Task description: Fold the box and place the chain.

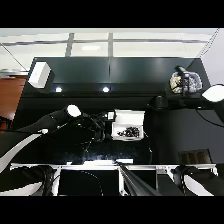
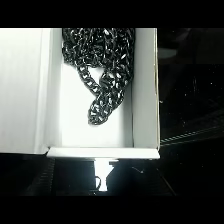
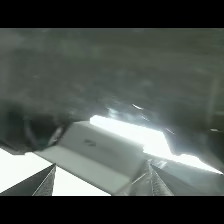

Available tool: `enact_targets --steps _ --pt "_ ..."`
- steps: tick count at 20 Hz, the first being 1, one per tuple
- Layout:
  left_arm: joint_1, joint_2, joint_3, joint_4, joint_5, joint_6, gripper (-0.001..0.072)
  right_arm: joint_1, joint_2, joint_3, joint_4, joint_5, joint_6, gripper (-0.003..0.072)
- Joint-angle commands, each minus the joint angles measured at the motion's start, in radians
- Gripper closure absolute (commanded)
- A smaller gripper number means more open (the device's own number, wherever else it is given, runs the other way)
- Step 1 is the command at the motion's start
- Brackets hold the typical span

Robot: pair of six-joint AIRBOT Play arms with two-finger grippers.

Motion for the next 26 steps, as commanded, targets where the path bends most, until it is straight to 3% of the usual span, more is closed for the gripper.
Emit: enact_targets --steps 1,4,9,15,26 --pt "0.0 -0.001 0.0 0.002 0.003 -0.001 0.0345 0.003 -0.145 -0.002 0.266 0.019 -0.541 0.0" --pt "0.0 -0.001 0.0 0.002 0.003 -0.001 0.0345 0.003 -0.141 -0.002 0.276 0.147 -0.91 0.0" --pt "0.0 -0.001 0.0 0.002 0.002 0.0 0.0345 0.017 -0.095 -0.019 0.122 0.3 -0.754 0.0003" --pt "0.0 -0.001 0.0 0.002 0.002 0.0 0.0345 0.063 0.063 -0.187 0.105 0.156 -0.804 0.0012" --pt "0.0 -0.001 0.0 0.002 0.002 0.0 0.0345 0.206 0.067 -0.196 0.027 0.087 -0.928 0.0012"
